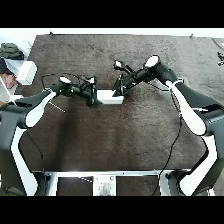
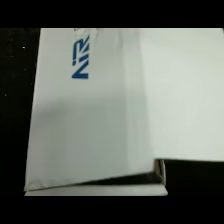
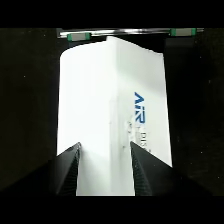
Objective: Fold the box and place the chain.
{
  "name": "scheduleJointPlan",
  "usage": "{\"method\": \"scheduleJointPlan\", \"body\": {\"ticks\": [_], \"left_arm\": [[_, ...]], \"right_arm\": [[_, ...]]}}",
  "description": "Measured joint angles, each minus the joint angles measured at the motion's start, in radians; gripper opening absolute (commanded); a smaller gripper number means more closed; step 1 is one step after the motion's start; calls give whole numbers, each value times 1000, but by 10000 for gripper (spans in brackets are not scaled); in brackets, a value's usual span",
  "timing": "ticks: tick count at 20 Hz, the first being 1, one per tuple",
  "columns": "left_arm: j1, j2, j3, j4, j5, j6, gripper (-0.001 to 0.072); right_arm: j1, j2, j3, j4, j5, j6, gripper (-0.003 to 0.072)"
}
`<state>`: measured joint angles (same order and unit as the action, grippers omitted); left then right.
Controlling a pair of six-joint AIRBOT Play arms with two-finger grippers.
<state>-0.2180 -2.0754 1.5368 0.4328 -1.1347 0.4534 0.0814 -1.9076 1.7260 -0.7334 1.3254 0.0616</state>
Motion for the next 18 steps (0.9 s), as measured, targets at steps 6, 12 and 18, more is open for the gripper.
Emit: {"method": "scheduleJointPlan", "body": {"ticks": [6, 12, 18], "left_arm": [[0, 0, 0, 0, 0, 0, 345], [0, 0, 0, 0, 0, 0, 345], [0, 0, 0, 0, 0, 0, 345]], "right_arm": [[-5, 79, -142, 31, -111, -57, 366], [-4, 95, -194, 106, -175, -173, 366], [-4, 83, -203, 122, -187, -217, 366]]}}
